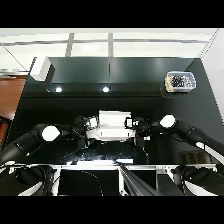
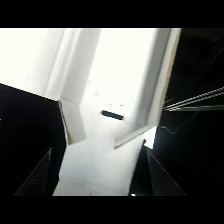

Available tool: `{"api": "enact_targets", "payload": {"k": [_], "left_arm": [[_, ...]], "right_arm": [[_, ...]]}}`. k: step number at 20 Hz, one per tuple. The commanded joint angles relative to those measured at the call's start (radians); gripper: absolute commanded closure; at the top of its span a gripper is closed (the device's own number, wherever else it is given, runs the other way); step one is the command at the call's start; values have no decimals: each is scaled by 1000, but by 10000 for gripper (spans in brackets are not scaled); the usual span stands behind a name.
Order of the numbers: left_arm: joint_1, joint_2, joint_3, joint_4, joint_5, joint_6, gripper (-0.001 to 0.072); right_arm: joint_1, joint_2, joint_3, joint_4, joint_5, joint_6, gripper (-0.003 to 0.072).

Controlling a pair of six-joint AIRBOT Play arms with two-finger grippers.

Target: Fold the box and place the chain.

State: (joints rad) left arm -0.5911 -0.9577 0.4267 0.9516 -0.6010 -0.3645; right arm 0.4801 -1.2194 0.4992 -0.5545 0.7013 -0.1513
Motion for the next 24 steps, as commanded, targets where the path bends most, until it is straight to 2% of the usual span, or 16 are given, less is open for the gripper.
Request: {"api": "enact_targets", "payload": {"k": [1,2,3,4,9,10,13,14,16,19,24], "left_arm": [[-5,-42,9,-2,40,22,27],[-5,-42,10,-22,40,27,115],[-6,-42,12,-40,34,30,267],[-5,-45,17,-60,11,39,310],[-5,-71,23,-101,-13,81,317],[-6,-77,23,-103,-17,81,365],[-5,-80,38,-105,-32,89,410],[-5,-80,48,-105,-35,89,499],[-5,-80,62,-106,-29,89,568],[-10,-85,64,-173,-33,110,567],[-60,-119,64,-184,-5,131,567]], "right_arm": [[0,0,0,0,1,0,452],[0,0,0,0,1,0,452],[0,0,0,0,0,0,452],[0,0,0,0,0,0,452],[0,0,0,0,0,0,452],[0,0,0,0,0,0,452],[0,0,0,0,-3,0,452],[0,0,0,1,-3,1,452],[0,0,0,1,-3,1,452],[0,0,0,1,-3,1,452],[0,0,0,1,-3,1,452]]}}
